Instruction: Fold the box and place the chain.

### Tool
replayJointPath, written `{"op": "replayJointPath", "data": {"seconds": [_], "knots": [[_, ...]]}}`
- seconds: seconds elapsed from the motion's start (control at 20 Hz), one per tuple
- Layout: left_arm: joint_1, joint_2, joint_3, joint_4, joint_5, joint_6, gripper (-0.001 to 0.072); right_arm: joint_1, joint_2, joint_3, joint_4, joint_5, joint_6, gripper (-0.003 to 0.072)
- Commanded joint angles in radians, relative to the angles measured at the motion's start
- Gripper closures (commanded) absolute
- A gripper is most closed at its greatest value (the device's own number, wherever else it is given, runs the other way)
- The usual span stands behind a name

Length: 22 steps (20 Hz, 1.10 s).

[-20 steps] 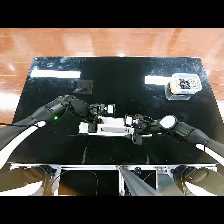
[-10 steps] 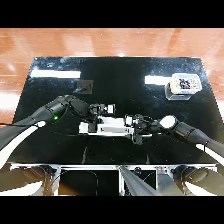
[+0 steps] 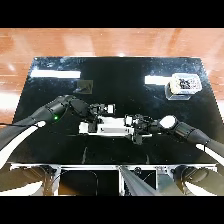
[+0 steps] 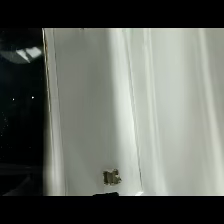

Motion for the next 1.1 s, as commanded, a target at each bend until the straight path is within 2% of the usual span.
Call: {"op": "replayJointPath", "data": {"seconds": [0.0, 0.45, 0.5, 0.6, 0.65, 0.7, 0.75, 0.9, 0.95, 1.05], "knots": [[0.000, 0.000, 0.001, 0.001, 0.002, 0.000, 0.0689, 0.000, -0.001, 0.001, 0.000, -0.001, 0.001, 0.0061], [0.000, 0.004, 0.003, 0.005, 0.032, -0.051, 0.0686, 0.000, -0.001, 0.001, 0.000, 0.000, 0.001, 0.0069], [0.000, 0.009, 0.003, 0.005, 0.032, -0.051, 0.0665, 0.000, -0.001, 0.001, 0.000, 0.000, 0.001, 0.0070], [0.000, 0.023, 0.003, 0.004, 0.032, -0.052, 0.0551, 0.000, -0.001, 0.001, 0.000, -0.001, 0.001, 0.0070], [0.000, 0.030, 0.003, 0.004, 0.032, -0.052, 0.0547, 0.000, -0.001, 0.001, 0.000, -0.001, 0.001, 0.0069], [0.000, 0.037, 0.003, 0.004, 0.032, -0.052, 0.0499, 0.000, -0.001, 0.001, -0.001, 0.000, 0.001, 0.0069], [0.000, 0.044, 0.003, 0.004, 0.031, -0.052, 0.0375, 0.000, -0.001, 0.001, -0.002, 0.000, 0.001, 0.0069], [0.001, 0.065, 0.003, 0.005, 0.028, -0.086, 0.0119, 0.000, -0.001, 0.001, -0.002, 0.000, 0.001, 0.0069], [0.002, 0.075, 0.003, 0.007, 0.028, -0.106, 0.0072, 0.000, -0.001, 0.001, -0.002, 0.000, 0.001, 0.0069], [0.002, 0.100, 0.003, 0.062, 0.029, -0.158, 0.0072, 0.000, -0.001, 0.001, -0.002, 0.000, 0.001, 0.0069]]}}
